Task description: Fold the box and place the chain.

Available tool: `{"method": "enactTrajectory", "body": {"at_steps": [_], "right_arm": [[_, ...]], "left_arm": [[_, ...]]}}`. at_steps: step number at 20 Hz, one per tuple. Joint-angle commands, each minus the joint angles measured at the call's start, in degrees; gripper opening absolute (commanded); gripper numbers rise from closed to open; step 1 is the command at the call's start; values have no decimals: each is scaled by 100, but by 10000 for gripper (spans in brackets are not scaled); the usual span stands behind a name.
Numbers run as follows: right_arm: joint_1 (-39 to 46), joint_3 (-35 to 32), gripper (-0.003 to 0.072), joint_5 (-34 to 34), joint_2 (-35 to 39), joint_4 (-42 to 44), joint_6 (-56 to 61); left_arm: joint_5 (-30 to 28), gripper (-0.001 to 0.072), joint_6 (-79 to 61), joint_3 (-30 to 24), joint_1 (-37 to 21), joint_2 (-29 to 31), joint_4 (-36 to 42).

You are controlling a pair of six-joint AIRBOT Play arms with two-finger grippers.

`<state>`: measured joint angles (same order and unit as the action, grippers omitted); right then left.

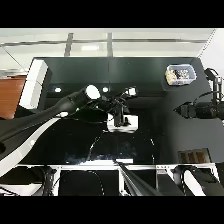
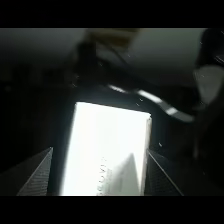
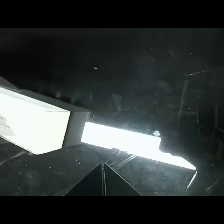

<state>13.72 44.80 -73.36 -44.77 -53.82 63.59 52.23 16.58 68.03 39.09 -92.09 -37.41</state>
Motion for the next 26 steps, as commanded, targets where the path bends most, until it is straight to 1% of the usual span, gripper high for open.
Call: {"method": "enactTrajectory", "body": {"at_steps": [1, 10, 12, 14, 17, 18, 21, 23, 24, 25, 26], "right_arm": [[4, 7, 21, 46, 4, -4, -46], [4, 7, 20, 55, 4, -4, -44], [4, 7, 20, 55, 4, -4, -44], [4, 7, 20, 52, 4, -4, -44], [4, 7, 20, 52, 4, -4, -44], [4, 7, 20, 52, 4, -4, -44], [4, 7, 20, 52, 4, -4, -44], [4, 7, 20, 52, 4, -4, -44], [4, 7, 20, 52, 4, -4, -44], [4, 7, 20, 52, 4, -4, -44], [4, 7, 20, 52, 4, -4, -44]], "left_arm": [[527, 713, 479, 229, 26, -177, -490], [874, 713, 293, 348, 28, -179, -1003], [968, 713, 273, 472, 48, -179, -1237], [992, 713, 275, 588, 101, -179, -1635], [955, 713, 374, 625, 304, -227, -1878], [955, 713, 695, 649, 415, -286, -2094], [750, 712, 1287, 691, 807, -389, -3134], [577, 700, 1392, 739, 1029, -387, -3471], [621, 554, 1405, 804, 1062, -378, -3477], [809, 316, 1414, 920, 1056, -345, -3482], [1019, 285, 1482, 1038, 999, -286, -3506]]}}
